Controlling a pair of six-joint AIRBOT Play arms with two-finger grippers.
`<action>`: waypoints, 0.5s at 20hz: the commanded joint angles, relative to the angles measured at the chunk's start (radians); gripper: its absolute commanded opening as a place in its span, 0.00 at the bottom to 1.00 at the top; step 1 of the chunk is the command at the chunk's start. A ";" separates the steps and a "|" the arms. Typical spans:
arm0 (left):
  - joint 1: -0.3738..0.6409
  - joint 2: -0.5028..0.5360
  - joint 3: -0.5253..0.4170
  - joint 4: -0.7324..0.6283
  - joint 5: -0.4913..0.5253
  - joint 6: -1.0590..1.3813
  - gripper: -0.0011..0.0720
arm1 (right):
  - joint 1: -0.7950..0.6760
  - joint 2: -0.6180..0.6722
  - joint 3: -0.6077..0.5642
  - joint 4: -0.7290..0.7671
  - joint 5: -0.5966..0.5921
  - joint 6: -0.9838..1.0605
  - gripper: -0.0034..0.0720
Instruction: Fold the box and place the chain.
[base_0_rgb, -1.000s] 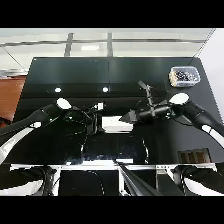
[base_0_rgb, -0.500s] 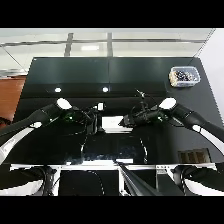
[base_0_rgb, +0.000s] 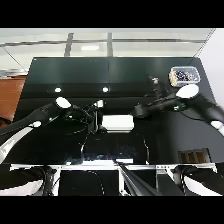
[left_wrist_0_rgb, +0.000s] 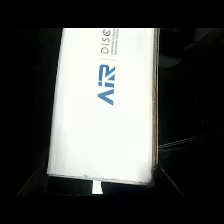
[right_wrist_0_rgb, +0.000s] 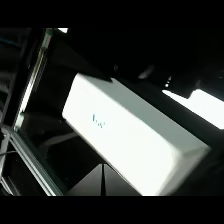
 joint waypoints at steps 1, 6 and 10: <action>0.004 0.040 0.037 0.116 -0.005 -0.121 1.00 | -0.179 0.172 0.048 -0.145 0.147 0.053 0.06; 0.072 0.169 0.069 0.249 -0.120 -0.378 0.99 | -0.407 0.315 0.048 -0.170 0.249 0.059 0.06; -0.006 0.171 0.136 0.084 -0.064 -0.338 0.99 | -0.445 0.315 0.048 -0.159 0.221 0.060 0.06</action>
